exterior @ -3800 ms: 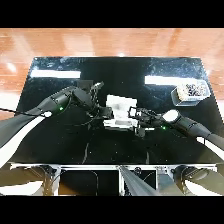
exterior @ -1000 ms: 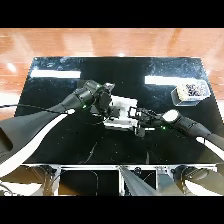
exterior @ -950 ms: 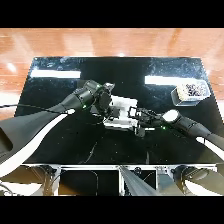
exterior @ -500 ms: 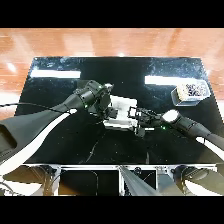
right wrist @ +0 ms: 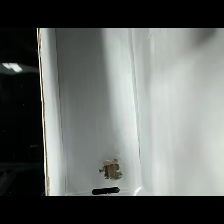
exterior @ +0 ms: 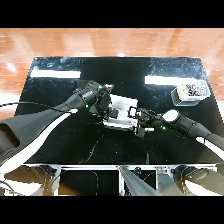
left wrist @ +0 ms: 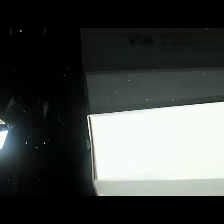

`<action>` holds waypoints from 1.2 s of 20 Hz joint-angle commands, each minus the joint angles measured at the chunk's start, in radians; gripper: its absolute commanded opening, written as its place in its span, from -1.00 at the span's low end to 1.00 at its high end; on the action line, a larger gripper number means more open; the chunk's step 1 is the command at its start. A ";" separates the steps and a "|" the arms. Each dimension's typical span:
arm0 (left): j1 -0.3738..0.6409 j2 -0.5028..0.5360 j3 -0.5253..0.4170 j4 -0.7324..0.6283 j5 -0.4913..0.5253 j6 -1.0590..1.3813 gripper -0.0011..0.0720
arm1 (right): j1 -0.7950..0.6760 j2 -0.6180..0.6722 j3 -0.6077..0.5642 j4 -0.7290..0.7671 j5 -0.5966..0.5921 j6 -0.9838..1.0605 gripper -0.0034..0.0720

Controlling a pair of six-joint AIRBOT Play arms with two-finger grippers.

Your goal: Fold the box and place the chain.

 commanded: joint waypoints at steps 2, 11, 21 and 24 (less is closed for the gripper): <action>-0.001 -0.004 0.000 -0.028 0.006 0.007 -0.90 | 0.000 0.000 0.000 -0.002 -0.002 -0.003 -0.08; 0.000 0.000 0.011 0.011 0.056 0.019 0.17 | 0.000 0.000 0.000 -0.002 -0.002 -0.003 -0.08; -0.001 0.003 0.011 0.006 0.056 0.018 -0.91 | -0.001 0.002 0.000 -0.001 -0.002 0.002 0.45; 0.004 0.023 0.011 0.023 0.055 -0.010 -0.91 | -0.002 0.024 0.000 -0.024 -0.001 0.024 0.98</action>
